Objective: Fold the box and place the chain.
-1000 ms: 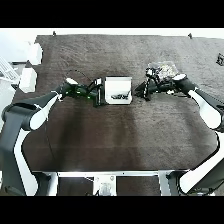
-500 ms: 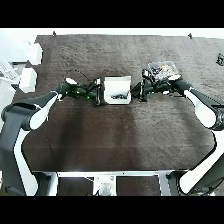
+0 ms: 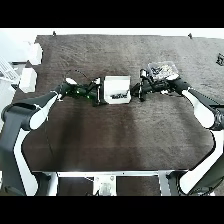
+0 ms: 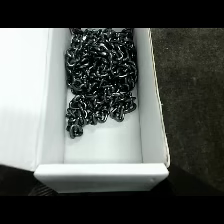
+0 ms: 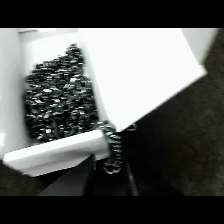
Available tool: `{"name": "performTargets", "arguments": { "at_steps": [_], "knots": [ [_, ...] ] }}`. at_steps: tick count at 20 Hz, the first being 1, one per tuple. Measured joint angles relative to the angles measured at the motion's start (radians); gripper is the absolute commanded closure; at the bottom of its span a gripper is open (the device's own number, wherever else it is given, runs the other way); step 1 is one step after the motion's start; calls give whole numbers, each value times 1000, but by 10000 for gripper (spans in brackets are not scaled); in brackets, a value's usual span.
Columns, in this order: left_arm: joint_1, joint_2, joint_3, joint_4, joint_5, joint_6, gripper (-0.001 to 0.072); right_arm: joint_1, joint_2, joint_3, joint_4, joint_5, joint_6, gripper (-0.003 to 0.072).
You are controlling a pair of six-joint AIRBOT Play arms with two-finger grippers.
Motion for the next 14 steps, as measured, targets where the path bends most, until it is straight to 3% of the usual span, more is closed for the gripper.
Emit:
{"name": "performTargets", "arguments": {
  "at_steps": [4, 5, 14],
  "knots": [
    [-2, 0, 0, 0, -15, 4, 183, 7, 0, 1, 16, -29, 2, 587],
    [-4, 0, 0, 2, -16, 5, 182, 10, 0, 1, 11, -31, 1, 676],
    [-2, 0, 0, 0, -7, 3, 182, -18, 58, 17, -60, -18, 164, 677]
  ]
}}
